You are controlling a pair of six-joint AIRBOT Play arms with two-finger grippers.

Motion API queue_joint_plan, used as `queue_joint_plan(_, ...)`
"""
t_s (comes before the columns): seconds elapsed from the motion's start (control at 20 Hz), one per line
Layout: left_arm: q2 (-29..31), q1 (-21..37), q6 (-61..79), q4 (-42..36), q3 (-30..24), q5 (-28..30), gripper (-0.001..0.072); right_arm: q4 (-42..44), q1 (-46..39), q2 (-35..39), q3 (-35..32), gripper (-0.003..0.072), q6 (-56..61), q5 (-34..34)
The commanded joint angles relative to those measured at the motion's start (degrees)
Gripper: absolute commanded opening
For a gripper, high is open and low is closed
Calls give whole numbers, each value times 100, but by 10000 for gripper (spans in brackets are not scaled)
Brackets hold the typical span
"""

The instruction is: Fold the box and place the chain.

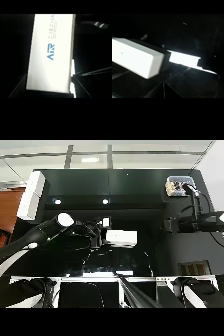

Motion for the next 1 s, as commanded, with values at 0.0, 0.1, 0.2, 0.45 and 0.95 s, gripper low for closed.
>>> queue_joint_plan(0.0,74,-9,-892,470,579,-868,720,-157,-254,127,7,16,17,87)
queue_joint_plan(0.1,59,-129,-1165,470,890,-754,718,-153,-254,127,7,16,17,-13)
queue_joint_plan(0.2,-155,-334,-1580,481,1228,-656,717,-153,-254,127,7,15,17,-114)
queue_joint_plan(0.45,-1279,-809,-2122,518,2081,-638,717,-153,-254,127,-11,15,17,-240)
queue_joint_plan(0.95,-1733,-925,-2592,872,2483,-1349,717,-155,-254,127,-11,15,-44,-334)
